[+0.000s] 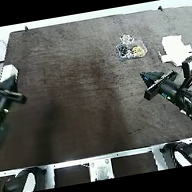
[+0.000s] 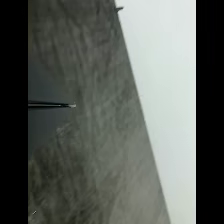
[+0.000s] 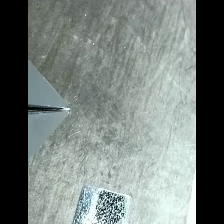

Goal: Fold the box and place the chain.

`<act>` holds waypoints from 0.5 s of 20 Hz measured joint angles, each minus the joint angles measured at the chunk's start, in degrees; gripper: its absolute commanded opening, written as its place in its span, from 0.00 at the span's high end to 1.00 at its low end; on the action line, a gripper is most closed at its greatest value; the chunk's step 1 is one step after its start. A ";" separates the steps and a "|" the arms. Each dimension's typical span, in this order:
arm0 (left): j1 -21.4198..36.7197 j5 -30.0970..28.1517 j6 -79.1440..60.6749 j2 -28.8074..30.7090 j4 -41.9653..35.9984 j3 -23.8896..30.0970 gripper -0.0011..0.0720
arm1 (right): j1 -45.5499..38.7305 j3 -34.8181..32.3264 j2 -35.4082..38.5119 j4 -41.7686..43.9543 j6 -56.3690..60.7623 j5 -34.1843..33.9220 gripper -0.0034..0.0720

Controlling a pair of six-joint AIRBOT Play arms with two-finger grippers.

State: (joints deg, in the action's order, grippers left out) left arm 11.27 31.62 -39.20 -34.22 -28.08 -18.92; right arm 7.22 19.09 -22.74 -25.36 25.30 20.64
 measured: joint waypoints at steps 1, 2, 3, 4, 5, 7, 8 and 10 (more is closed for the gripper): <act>-2.05 -1.29 -0.94 1.18 -0.74 1.90 0.97 | 0.00 -0.66 0.55 -0.24 0.00 -0.09 0.95; -3.78 -2.43 -1.88 2.03 -1.11 3.48 0.97 | 0.00 -1.42 0.96 -0.37 0.00 -0.39 0.94; -5.09 -3.19 -2.51 2.56 -1.53 4.61 0.96 | 0.00 -2.16 1.29 -0.48 0.00 -0.81 0.94; -6.12 -3.69 -3.10 2.99 -1.81 5.55 0.96 | 0.00 -2.86 1.51 -0.57 0.00 -1.18 0.94; -6.78 -4.07 -3.50 3.30 -2.01 6.21 0.96 | 0.00 -3.39 1.64 -0.66 0.00 -1.38 0.94; -7.69 -4.42 -3.98 3.67 -2.25 7.06 0.96 | 0.00 -4.07 1.86 -0.70 0.00 -1.75 0.94; -8.00 -4.48 -4.04 3.76 -2.40 7.32 0.96 | 0.00 -4.26 1.90 -0.74 0.00 -1.88 0.94; -8.31 -4.87 -4.13 3.89 -2.47 7.65 0.96 | 0.00 -4.52 1.99 -0.74 0.00 -1.97 0.94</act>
State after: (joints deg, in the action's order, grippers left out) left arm 2.96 26.74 -43.33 -30.33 -30.55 -11.27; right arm 7.22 14.57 -20.75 -26.11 25.30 18.68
